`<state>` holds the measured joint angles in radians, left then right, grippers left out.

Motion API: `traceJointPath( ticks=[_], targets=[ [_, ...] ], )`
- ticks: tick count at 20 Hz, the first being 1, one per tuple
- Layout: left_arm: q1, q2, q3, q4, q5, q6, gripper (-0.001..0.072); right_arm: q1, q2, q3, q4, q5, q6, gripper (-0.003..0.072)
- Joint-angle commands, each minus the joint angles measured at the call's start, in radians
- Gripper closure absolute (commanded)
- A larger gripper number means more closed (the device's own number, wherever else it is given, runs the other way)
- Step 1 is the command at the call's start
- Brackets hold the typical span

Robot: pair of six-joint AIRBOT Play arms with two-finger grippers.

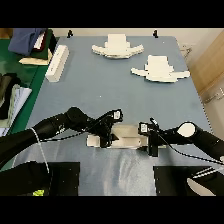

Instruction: Fold the box.

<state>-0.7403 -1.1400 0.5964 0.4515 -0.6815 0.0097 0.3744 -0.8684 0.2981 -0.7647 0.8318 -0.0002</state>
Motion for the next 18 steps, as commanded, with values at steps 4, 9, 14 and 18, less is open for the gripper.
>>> traceJointPath(
  ticks=[4, 9, 14, 18],
  targets=[
    [0.008, 0.037, 0.001, 0.072, -0.003, -0.052, 0.0078, -0.001, 0.001, 0.001, 0.002, -0.003, 0.000, 0.0083],
    [0.123, 0.229, 0.001, 0.487, -0.144, -0.599, 0.0079, -0.001, 0.001, 0.001, 0.002, -0.003, 0.000, 0.0083],
    [0.136, 0.379, 0.003, 0.472, -0.369, -0.916, 0.0695, -0.001, 0.001, 0.001, 0.002, -0.003, 0.000, 0.0083],
    [0.098, 0.281, 0.066, 0.249, -0.327, -1.125, 0.0695, -0.001, 0.001, 0.001, 0.002, -0.003, 0.000, 0.0083]
  ],
)
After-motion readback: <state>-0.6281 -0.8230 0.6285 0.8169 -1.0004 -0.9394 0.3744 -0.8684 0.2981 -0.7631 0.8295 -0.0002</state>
